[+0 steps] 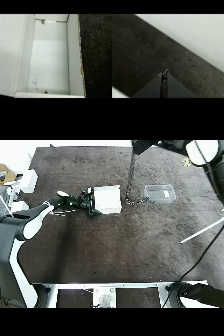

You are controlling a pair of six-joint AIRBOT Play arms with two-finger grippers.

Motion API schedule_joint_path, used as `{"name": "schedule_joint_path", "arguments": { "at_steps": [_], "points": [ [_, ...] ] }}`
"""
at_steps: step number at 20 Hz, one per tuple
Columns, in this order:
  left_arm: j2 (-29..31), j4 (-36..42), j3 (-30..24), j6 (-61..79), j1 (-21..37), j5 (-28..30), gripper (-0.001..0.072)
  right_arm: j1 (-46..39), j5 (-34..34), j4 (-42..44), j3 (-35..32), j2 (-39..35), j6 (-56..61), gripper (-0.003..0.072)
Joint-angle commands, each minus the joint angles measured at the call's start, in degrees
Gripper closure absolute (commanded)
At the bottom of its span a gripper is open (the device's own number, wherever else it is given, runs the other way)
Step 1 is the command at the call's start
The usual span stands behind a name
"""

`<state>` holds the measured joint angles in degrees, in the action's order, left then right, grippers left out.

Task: Fold the box and place the chain.

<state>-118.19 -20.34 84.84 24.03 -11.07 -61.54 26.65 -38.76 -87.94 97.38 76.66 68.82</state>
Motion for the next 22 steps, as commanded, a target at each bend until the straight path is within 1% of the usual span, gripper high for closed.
{"name": "schedule_joint_path", "arguments": {
  "at_steps": [1, 4, 7, 9, 12, 13, 14, 15, 16, 18, 20, 21, 22],
  "points": [
    [0.02, -0.02, 0.02, 0.0, 0.0, 0.02, 0.0362, 2.45, -5.53, 6.49, -0.02, 3.23, -2.95, 0.0681],
    [0.02, -0.02, 0.02, 0.0, 0.0, 0.02, 0.0362, 4.09, -7.63, 11.23, -0.09, 6.84, -4.42, 0.0681],
    [0.02, -0.02, 0.02, 0.0, 0.0, 0.02, 0.0362, 5.25, -7.5, 12.48, -1.7, 10.08, -4.59, 0.0681],
    [0.02, -0.02, 0.02, 0.0, 0.0, 0.02, 0.0362, 5.2, -7.17, 14.8, -3.15, 12.63, -4.61, 0.068],
    [0.02, -0.02, 0.02, 0.0, 0.0, 0.02, 0.0362, 5.18, -7.61, 16.17, -3.61, 15.67, -4.63, 0.0679],
    [0.02, -0.02, 0.02, 0.0, 0.0, 0.02, 0.0362, 4.96, -8.52, 15.91, -3.61, 16.04, -4.63, 0.0572],
    [0.02, -0.02, 0.02, 0.0, 0.0, 0.0, 0.0362, 4.35, -10.19, 15.28, -3.63, 16.0, -4.79, 0.0376],
    [0.02, -0.02, 0.02, 0.0, 0.0, 0.02, 0.0362, 3.37, -11.98, 15.12, -3.65, 15.72, -4.81, 0.0353],
    [0.02, -0.02, 0.02, 0.0, 0.0, 0.02, 0.0362, 1.86, -14.05, 15.17, -3.65, 15.3, -4.76, 0.0369],
    [0.02, -0.02, 0.02, 0.0, 0.0, 0.02, 0.0362, -1.97, -17.57, 15.47, -3.65, 14.75, -4.79, 0.0369],
    [0.02, -0.02, 0.02, 0.0, 0.0, 0.02, 0.0362, -6.73, -19.87, 15.61, -3.82, 14.97, -5.49, 0.037],
    [0.02, -0.02, 0.02, 0.0, 0.0, 0.02, 0.0362, -9.38, -20.22, 16.39, -4.44, 15.3, -7.69, 0.0371],
    [0.02, -0.02, 0.02, 0.0, 0.0, 0.02, 0.0362, -11.67, -20.11, 17.64, -5.03, 16.15, -10.12, 0.0465]
  ]
}}
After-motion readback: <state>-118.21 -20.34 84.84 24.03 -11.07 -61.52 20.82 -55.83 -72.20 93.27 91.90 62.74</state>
